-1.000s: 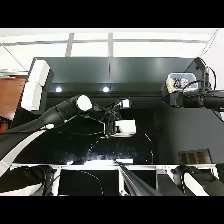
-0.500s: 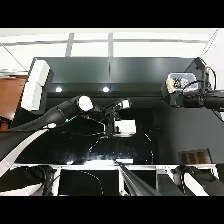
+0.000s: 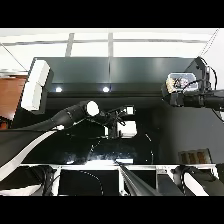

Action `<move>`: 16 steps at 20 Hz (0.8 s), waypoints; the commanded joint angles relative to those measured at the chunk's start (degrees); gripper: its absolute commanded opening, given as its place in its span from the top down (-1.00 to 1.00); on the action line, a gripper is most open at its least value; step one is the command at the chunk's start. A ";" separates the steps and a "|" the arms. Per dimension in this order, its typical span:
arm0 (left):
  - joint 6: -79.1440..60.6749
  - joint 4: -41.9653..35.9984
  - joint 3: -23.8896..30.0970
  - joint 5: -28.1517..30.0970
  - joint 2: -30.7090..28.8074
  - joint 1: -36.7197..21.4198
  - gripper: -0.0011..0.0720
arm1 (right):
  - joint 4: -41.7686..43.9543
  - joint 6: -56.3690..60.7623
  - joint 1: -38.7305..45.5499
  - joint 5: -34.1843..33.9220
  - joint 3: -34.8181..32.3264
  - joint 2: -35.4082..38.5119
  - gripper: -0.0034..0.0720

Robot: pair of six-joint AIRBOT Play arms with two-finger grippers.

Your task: Fold the box and place the chain.

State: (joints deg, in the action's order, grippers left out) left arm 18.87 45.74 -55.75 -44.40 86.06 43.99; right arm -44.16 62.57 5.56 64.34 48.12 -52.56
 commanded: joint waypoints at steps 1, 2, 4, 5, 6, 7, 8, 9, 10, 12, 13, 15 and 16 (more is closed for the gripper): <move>0.00 0.59 -0.02 3.93 0.90 1.33 -0.96 | -0.02 0.57 0.02 -0.13 0.07 0.02 0.87; 0.02 1.42 -0.04 2.71 0.87 1.29 -0.94 | -0.02 0.70 0.02 -0.15 0.07 0.02 0.87; 3.52 7.32 -0.59 0.11 0.02 1.25 0.13 | 0.00 0.92 0.02 -0.11 0.07 0.02 0.87; 8.68 11.23 -0.96 -0.52 -1.16 0.85 0.27 | 0.00 1.18 0.02 -0.07 0.07 0.02 0.87; 13.70 15.21 -1.38 -1.92 -2.99 -0.22 0.27 | -0.02 1.33 0.04 0.11 0.07 0.02 0.87; 18.84 19.06 -1.42 -3.58 -5.53 -2.08 0.27 | -0.02 1.33 0.04 0.46 0.07 0.02 0.87; 24.55 22.58 -1.40 -5.66 -7.98 -4.68 0.27 | -0.02 1.33 0.04 1.07 0.07 0.02 0.87; 30.45 26.25 -0.79 -7.82 -10.34 -8.35 0.19 | -0.02 1.33 0.02 1.68 0.07 0.02 0.87; 36.13 29.53 0.57 -10.32 -12.59 -13.49 0.17 | -0.02 1.33 0.02 2.10 0.07 0.02 0.87; 41.09 31.39 4.13 -16.74 -16.52 -25.97 0.17 | -0.02 1.31 0.02 2.29 0.07 0.02 0.87; 42.05 31.23 6.21 -19.45 -18.60 -33.00 0.17 | -0.02 1.31 0.02 2.27 0.07 0.02 0.87; 43.12 31.21 9.86 -22.25 -22.49 -46.05 0.17 | -0.02 1.31 0.02 2.23 0.07 0.02 0.87; 43.12 31.36 11.08 -22.75 -24.13 -51.80 0.17 | -0.02 1.29 0.02 2.05 0.07 0.02 0.87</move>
State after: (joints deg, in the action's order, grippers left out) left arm 56.88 74.59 -48.71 -61.56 67.13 8.21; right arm -44.21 63.90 5.56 66.30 48.12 -52.56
